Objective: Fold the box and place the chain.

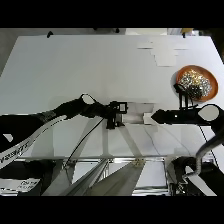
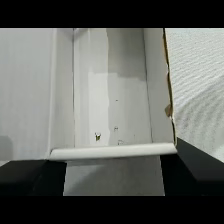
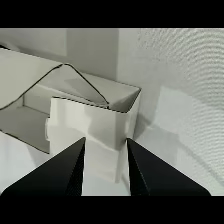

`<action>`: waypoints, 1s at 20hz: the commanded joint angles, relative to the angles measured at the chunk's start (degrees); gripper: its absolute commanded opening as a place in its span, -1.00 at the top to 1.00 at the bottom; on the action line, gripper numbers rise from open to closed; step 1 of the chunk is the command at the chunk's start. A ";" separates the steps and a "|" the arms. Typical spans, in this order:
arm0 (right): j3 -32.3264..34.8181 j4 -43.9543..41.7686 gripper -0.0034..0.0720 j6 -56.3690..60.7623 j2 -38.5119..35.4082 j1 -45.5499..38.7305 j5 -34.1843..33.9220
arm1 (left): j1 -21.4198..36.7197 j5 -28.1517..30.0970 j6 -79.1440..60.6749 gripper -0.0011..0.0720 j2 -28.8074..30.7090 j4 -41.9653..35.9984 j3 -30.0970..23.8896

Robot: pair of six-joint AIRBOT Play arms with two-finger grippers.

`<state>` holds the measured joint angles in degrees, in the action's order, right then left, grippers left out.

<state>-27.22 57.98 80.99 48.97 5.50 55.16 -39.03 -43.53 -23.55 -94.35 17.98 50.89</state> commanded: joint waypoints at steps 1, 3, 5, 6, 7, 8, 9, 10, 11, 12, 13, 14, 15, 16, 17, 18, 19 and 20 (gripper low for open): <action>-3.43 8.37 0.11 9.31 4.26 6.73 -0.02 | 0.00 0.02 -0.04 0.40 0.00 0.02 0.00; -5.60 12.48 0.11 14.97 6.97 10.73 -0.13 | 0.00 0.02 -0.02 0.40 0.00 0.02 0.00; -7.80 14.73 0.11 18.97 9.49 13.51 -0.13 | 0.00 0.00 -0.02 0.40 0.00 0.02 0.00; -8.83 15.76 0.11 20.74 10.69 14.64 -0.13 | 0.00 0.02 -0.02 0.40 0.02 0.02 0.00; -9.81 17.07 0.11 22.80 12.02 15.89 0.00 | 0.00 0.02 -0.02 0.40 0.02 0.02 0.00; -10.69 18.97 0.12 25.94 13.38 17.25 0.17 | 0.00 0.02 -0.02 0.40 0.00 0.00 0.00; -11.19 20.83 0.12 28.85 14.51 18.53 0.13 | 0.00 0.02 -0.02 0.40 0.00 0.02 0.00; -11.58 22.86 0.12 30.84 15.52 19.85 0.09 | 0.00 0.00 -0.02 0.40 0.02 0.02 0.00; -11.82 24.65 0.12 31.95 16.37 20.87 0.55 | 0.00 0.02 -0.02 0.40 0.00 0.02 0.00; -11.87 26.27 0.12 33.09 17.16 21.57 1.51 | 0.00 0.02 -0.02 0.40 0.02 0.02 0.00; -11.87 27.26 0.12 33.64 17.79 21.84 2.27 | 0.00 0.02 -0.02 0.40 0.02 0.02 0.00; -11.87 27.91 0.12 34.82 18.21 21.94 2.45 | 0.00 0.00 -0.02 0.40 0.02 0.02 0.00; -11.89 27.89 0.12 35.91 18.43 21.94 2.23 | 0.00 0.00 -0.02 0.41 0.02 0.02 0.00; -11.89 27.89 0.12 36.28 18.43 21.94 1.38 | 0.00 0.02 -0.02 0.40 0.02 0.02 0.00; -11.87 27.91 0.12 36.28 18.43 21.94 0.90 | 0.00 0.02 -0.02 0.40 0.00 0.02 0.00; -11.87 28.22 0.12 36.46 18.53 21.94 0.74 | 0.00 0.02 -0.02 0.40 0.02 0.02 0.00; -11.87 28.87 0.12 37.42 18.73 21.92 0.76 | 0.00 0.02 -0.02 0.40 0.02 0.02 0.00; -11.87 29.27 0.13 37.77 19.08 21.92 0.76 | 0.00 0.02 -0.02 0.40 0.02 0.02 0.00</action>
